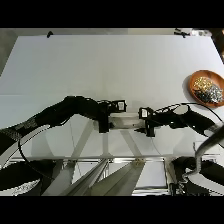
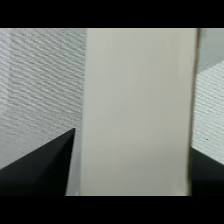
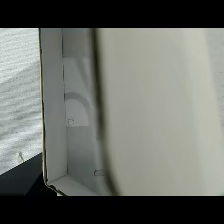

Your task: Fold the box and place the chain.

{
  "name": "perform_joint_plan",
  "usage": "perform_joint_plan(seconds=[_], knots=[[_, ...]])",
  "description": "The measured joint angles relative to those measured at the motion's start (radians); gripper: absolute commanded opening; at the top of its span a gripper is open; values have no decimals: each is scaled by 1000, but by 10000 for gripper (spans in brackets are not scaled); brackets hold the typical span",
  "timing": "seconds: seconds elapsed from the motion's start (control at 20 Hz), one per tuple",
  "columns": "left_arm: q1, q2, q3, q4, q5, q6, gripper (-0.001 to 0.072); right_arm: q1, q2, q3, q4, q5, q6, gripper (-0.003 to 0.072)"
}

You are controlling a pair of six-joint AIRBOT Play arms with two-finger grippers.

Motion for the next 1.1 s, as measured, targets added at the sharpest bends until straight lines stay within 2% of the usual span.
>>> perform_joint_plan(seconds=[0.5,0.85,0.95,1.0,1.1], knots=[[0,58,0,187,47,-233,707,0,0,0,0,-1,0,414],[2,197,0,233,63,-321,692,0,0,0,0,-1,1,414],[2,248,0,246,76,-360,534,0,0,0,0,0,0,414],[2,268,0,245,86,-373,415,0,0,0,0,-1,0,414],[1,297,-2,201,108,-387,50,0,0,0,0,-1,0,414]])
